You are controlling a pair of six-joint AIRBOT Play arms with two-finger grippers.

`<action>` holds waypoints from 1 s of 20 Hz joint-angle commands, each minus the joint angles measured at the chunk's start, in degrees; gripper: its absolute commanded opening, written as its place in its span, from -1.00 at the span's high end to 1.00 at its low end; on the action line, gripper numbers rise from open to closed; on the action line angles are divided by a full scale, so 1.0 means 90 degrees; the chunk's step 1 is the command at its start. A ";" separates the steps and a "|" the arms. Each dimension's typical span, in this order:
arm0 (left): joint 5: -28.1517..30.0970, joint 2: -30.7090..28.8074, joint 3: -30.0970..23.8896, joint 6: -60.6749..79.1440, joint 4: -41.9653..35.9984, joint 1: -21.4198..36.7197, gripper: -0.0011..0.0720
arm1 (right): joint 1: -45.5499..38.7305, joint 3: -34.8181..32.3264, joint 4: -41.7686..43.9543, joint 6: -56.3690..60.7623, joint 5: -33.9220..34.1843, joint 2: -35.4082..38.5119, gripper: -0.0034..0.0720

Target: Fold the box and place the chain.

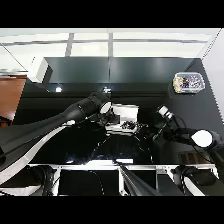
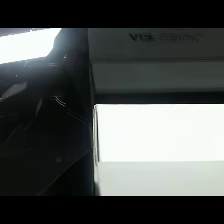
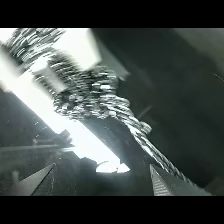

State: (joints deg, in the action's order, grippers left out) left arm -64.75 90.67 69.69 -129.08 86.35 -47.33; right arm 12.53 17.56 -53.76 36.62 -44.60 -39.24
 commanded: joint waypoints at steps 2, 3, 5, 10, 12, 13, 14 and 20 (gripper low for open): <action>0.0027 -0.0002 -0.0002 0.0002 -0.0002 -0.0002 0.89 | 0.0287 -0.0155 0.0889 -0.2834 0.0865 -0.0765 -0.99; 0.0024 -0.0002 -0.0002 0.0002 -0.0002 -0.0002 0.89 | 0.0287 -0.0109 0.1090 -0.3172 0.1018 -0.0920 -0.99; 0.0027 -0.0002 -0.0002 0.0002 -0.0005 -0.0002 0.89 | 0.0287 -0.0095 0.1583 -0.3337 0.1574 -0.1105 -0.99; 0.0024 -0.0002 -0.0002 0.0002 -0.0002 0.0000 0.89 | 0.0287 -0.0095 0.1591 -0.3339 0.2096 -0.1574 -0.99; 0.0022 -0.0002 -0.0002 0.0002 -0.0002 -0.0002 0.89 | 0.0287 -0.0095 0.1588 -0.3339 0.2130 -0.1744 -0.99; 0.0022 -0.0002 -0.0002 0.0002 -0.0005 -0.0002 0.89 | 0.0287 -0.0095 0.1588 -0.3339 0.2127 -0.1804 -0.99; 0.0022 -0.0002 -0.0002 0.0002 -0.0002 -0.0002 0.89 | 0.0287 -0.0095 0.1588 -0.3342 0.2137 -0.1836 -0.99; 0.0019 -0.0002 -0.0002 0.0002 -0.0005 -0.0002 0.89 | 0.0287 -0.0095 0.1591 -0.3332 0.2147 -0.1853 -0.20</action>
